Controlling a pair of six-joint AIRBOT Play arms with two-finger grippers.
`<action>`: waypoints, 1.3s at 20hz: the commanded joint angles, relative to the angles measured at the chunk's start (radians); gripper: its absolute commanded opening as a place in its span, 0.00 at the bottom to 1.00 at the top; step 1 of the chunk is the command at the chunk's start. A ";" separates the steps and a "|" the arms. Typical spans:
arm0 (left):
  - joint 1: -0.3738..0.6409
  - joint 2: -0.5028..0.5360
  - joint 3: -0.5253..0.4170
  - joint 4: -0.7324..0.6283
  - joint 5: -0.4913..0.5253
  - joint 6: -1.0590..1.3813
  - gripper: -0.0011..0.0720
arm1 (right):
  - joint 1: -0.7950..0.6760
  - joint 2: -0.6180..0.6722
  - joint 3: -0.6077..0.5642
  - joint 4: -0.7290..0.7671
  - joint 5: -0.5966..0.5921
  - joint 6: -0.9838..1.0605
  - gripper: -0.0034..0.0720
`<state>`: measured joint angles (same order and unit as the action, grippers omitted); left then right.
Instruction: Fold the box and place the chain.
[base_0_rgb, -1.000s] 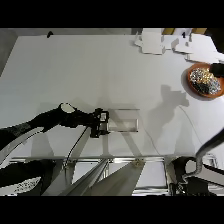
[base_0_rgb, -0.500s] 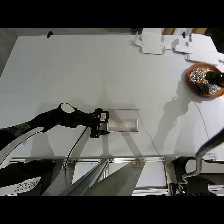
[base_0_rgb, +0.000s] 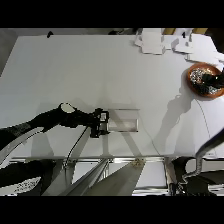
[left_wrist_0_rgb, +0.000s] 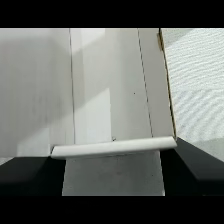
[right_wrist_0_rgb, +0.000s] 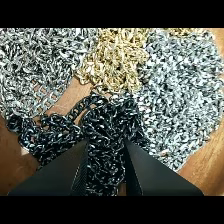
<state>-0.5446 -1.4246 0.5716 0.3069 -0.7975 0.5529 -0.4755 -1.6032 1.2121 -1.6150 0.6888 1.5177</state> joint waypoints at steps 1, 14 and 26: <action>0.001 0.001 0.000 0.000 0.000 0.000 0.30 | 0.000 -0.019 0.001 0.008 0.028 0.005 0.33; 0.001 0.001 0.000 0.000 0.000 0.000 0.30 | 0.000 -0.024 0.001 -0.005 0.029 0.003 0.11; 0.001 0.001 0.000 0.000 0.000 0.000 0.30 | 0.000 0.070 0.001 -0.004 0.070 -0.004 0.23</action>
<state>-0.5446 -1.4246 0.5716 0.3069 -0.7975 0.5533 -0.4755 -1.5452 1.2125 -1.6188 0.7605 1.5131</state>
